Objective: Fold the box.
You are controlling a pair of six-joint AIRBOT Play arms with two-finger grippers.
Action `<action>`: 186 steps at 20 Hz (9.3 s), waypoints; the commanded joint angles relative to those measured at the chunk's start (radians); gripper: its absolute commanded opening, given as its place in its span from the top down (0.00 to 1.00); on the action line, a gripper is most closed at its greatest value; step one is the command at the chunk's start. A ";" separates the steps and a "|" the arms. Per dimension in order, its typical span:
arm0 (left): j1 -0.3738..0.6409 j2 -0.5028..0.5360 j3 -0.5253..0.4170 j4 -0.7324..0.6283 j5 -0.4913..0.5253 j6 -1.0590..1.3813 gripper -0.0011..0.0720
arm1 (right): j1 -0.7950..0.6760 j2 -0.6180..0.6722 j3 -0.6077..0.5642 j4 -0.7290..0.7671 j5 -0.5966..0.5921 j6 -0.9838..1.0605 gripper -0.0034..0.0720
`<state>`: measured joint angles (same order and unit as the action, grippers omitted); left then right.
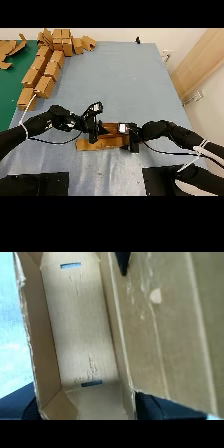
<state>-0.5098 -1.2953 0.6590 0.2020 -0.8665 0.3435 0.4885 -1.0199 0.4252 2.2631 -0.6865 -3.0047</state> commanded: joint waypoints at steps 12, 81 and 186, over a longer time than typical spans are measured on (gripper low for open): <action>-0.001 0.000 0.000 0.000 0.000 0.000 0.97 | -0.001 0.018 0.014 -0.005 -0.070 0.000 0.03; 0.000 0.043 0.007 -0.034 0.038 -0.064 0.45 | 0.005 -0.024 0.014 -0.004 -0.029 0.000 0.30; -0.381 0.322 -0.199 0.711 0.457 -0.648 0.84 | 0.004 -0.024 0.014 -0.007 -0.029 0.001 0.30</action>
<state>-0.8700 -0.9730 0.4591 0.9184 -0.4137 -0.3035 0.4927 -1.0439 0.4389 2.2559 -0.7155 -3.0039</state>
